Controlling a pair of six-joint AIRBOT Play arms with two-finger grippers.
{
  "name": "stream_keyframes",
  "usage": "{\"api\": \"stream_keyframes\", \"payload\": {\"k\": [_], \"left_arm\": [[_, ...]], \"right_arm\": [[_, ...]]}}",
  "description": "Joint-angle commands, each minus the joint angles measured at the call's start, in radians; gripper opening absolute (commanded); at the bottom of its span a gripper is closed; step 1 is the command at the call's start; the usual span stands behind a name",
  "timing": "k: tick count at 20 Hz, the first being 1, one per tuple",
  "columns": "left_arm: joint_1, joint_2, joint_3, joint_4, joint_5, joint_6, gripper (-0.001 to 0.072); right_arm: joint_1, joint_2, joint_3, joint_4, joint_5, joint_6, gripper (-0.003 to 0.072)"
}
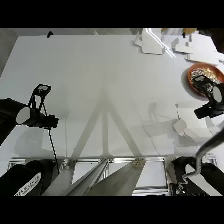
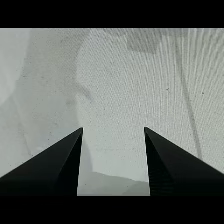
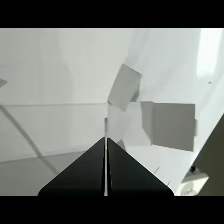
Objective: Fold the box and place the chain.
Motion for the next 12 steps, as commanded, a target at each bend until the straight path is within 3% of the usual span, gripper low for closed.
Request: {"api": "stream_keyframes", "payload": {"k": [1,2,3,7,12], "left_arm": [[0.001,0.000,0.000,0.000,0.000,0.000,0.0432],[0.001,0.000,0.000,0.000,0.000,0.000,0.0432],[0.001,0.000,0.000,0.000,0.000,0.000,0.0432],[0.001,0.000,0.000,0.000,0.000,0.000,0.0432],[0.001,0.000,0.000,0.000,0.000,0.000,0.0432]], "right_arm": [[-0.197,-0.030,0.001,-0.014,-0.070,-0.019,0.0026],[-0.267,-0.043,0.001,0.005,-0.090,-0.029,0.0223],[-0.330,-0.058,0.001,0.027,-0.123,-0.024,0.0530],[-0.441,-0.106,0.018,0.041,-0.208,-0.039,0.0541],[-0.509,-0.249,0.153,0.045,-0.121,-0.056,0.0541]]}}
